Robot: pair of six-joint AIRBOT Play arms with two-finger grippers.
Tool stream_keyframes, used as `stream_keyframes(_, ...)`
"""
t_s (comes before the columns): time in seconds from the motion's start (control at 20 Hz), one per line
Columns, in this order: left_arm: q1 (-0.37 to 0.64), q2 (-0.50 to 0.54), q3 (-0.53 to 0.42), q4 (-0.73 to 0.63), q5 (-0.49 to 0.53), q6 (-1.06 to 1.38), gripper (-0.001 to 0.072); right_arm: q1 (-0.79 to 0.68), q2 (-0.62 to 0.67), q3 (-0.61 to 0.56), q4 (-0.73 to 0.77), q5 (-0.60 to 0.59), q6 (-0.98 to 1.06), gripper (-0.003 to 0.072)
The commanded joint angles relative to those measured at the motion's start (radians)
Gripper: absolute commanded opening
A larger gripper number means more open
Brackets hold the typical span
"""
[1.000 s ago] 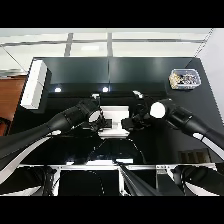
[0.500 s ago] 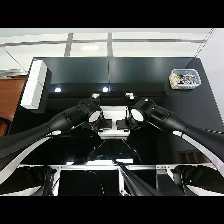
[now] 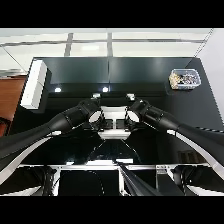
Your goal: Fold the box and place the chain.
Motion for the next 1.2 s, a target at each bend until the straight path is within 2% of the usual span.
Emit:
stream_keyframes(0.0, 0.0, 0.0, 0.0, 0.0, -0.001, -0.001, 0.0027, 0.002, -0.002, 0.001, 0.018, -0.01, 0.034, 0.0012)
stream_keyframes(0.15, 0.0, 0.0, 0.0, 0.0, -0.001, -0.001, 0.0027, 0.001, -0.002, 0.001, 0.027, -0.005, 0.034, 0.0038)
stream_keyframes(0.2, 0.0, 0.0, 0.0, 0.0, -0.001, -0.001, 0.0027, 0.002, -0.002, 0.001, 0.03, -0.005, 0.034, 0.0119)
stream_keyframes(0.25, 0.0, 0.0, 0.0, 0.0, -0.001, -0.001, 0.0027, 0.002, -0.002, 0.001, 0.03, -0.005, 0.034, 0.0138)
stream_keyframes(0.35, 0.0, 0.0, 0.0, 0.0, -0.001, -0.001, 0.0027, 0.002, -0.002, 0.001, 0.029, -0.005, 0.034, 0.0135)
stream_keyframes(0.45, 0.0, 0.0, 0.0, 0.0, -0.001, -0.001, 0.0028, 0.002, -0.002, 0.001, 0.029, -0.009, 0.033, 0.0014)
stream_keyframes(0.6, 0.0, 0.0, 0.0, 0.0, -0.002, -0.001, 0.0028, 0.002, -0.001, 0.001, 0.033, -0.005, 0.025, 0.0016)
stream_keyframes(0.65, 0.0, 0.0, 0.0, 0.0, -0.002, -0.001, 0.0027, 0.002, 0.001, 0.002, 0.034, 0.007, 0.018, 0.0038)
stream_keyframes(0.7, 0.0, 0.0, 0.0, 0.0, -0.002, -0.001, 0.0028, 0.001, 0.003, 0.003, 0.033, 0.027, 0.017, 0.0217)
stream_keyframes(0.75, 0.0, 0.0, 0.0, 0.0, -0.001, -0.001, 0.0027, -0.001, 0.006, 0.014, 0.029, 0.06, 0.004, 0.0279)
stream_keyframes(1.0, 0.0, 0.0, 0.0, 0.0, -0.003, -0.001, 0.0027, -0.026, 0.113, 0.091, -0.025, 0.163, -0.158, 0.0278)
stream_keyframes(1.1, 0.0, 0.0, 0.0, 0.0, -0.003, -0.001, 0.0027, -0.048, 0.219, 0.127, -0.114, 0.197, -0.182, 0.0278)
stream_keyframes(1.15, 0.0, 0.0, 0.0, 0.0, -0.002, -0.001, 0.0028, -0.063, 0.28, 0.14, -0.21, 0.214, -0.184, 0.0277)
